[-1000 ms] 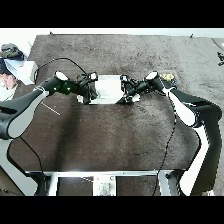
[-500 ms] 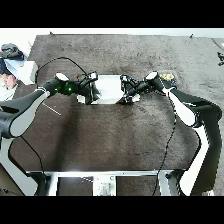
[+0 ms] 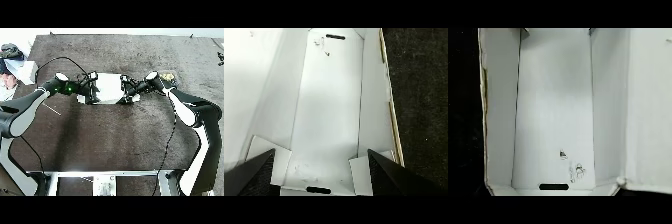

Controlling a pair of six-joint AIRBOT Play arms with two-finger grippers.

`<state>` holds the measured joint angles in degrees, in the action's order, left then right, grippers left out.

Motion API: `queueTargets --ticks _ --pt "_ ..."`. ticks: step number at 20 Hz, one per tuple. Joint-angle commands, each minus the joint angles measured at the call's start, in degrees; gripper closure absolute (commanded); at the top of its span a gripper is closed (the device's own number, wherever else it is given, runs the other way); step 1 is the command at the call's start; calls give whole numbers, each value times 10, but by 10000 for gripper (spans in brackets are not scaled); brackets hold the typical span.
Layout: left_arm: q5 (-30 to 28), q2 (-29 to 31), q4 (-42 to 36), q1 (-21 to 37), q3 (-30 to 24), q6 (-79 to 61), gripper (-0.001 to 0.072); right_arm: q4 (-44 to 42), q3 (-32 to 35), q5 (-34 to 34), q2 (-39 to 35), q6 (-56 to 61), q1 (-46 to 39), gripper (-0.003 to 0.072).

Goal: Fold the box and place the chain.

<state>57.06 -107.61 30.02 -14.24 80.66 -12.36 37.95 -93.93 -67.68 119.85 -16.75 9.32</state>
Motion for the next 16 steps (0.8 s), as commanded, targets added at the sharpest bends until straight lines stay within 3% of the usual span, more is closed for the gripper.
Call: queueTargets --ticks 1,2,4,5,6,7,8,12,16 --pt "-10 0 -1 0 0 5 27 0 0 0 0 0 0 235" --pt "-10 0 -1 0 0 5 87 0 0 0 0 0 0 235" --pt "-10 0 5 1 0 5 410 0 0 0 0 0 0 236" --pt "-6 0 22 1 0 6 507 0 0 0 0 0 0 236" --pt "-4 0 36 5 0 19 509 0 0 0 0 0 0 236" --pt "5 0 42 12 0 36 652 0 0 0 0 0 0 235" --pt "27 1 42 24 0 36 699 0 0 0 0 0 0 236" --pt "90 6 38 55 23 108 704 0 0 0 0 0 0 236" --pt "77 77 70 64 20 186 705 0 0 0 0 0 0 236"
